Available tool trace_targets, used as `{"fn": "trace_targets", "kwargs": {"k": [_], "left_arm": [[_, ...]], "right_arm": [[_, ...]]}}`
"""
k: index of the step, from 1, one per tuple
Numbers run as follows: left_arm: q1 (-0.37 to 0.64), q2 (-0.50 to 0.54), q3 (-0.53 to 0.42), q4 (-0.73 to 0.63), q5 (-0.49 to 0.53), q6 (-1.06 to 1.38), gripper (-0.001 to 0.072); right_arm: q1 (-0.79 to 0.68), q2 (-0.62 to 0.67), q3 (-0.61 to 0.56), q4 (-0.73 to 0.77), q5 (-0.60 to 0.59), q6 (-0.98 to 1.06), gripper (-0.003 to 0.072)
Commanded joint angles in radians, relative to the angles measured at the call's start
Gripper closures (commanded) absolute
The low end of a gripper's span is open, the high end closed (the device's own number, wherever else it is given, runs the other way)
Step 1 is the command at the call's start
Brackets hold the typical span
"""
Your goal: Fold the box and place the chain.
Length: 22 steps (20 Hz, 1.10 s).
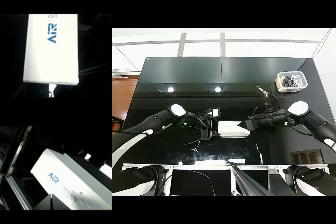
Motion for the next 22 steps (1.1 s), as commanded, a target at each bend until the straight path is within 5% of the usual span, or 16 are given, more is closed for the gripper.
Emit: {"fn": "trace_targets", "kwargs": {"k": [1,14,18,22], "left_arm": [[0.0,-0.001,0.0,0.0,0.0,0.0,0.0197],[0.0,-0.001,0.0,0.0,0.0,0.0,0.0198],[0.0,-0.001,0.0,0.0,-0.001,-0.002,0.0198],[0.002,0.009,0.0,0.008,0.0,-0.026,0.0197]], "right_arm": [[0.032,-0.066,-0.011,0.046,-0.064,0.03,0.0675],[0.034,-0.124,-0.008,-0.047,-0.059,0.075,0.0675],[-0.003,-0.078,0.067,-0.085,0.063,0.072,0.0675],[-0.217,0.024,0.249,-0.193,0.257,0.133,0.0675]]}}
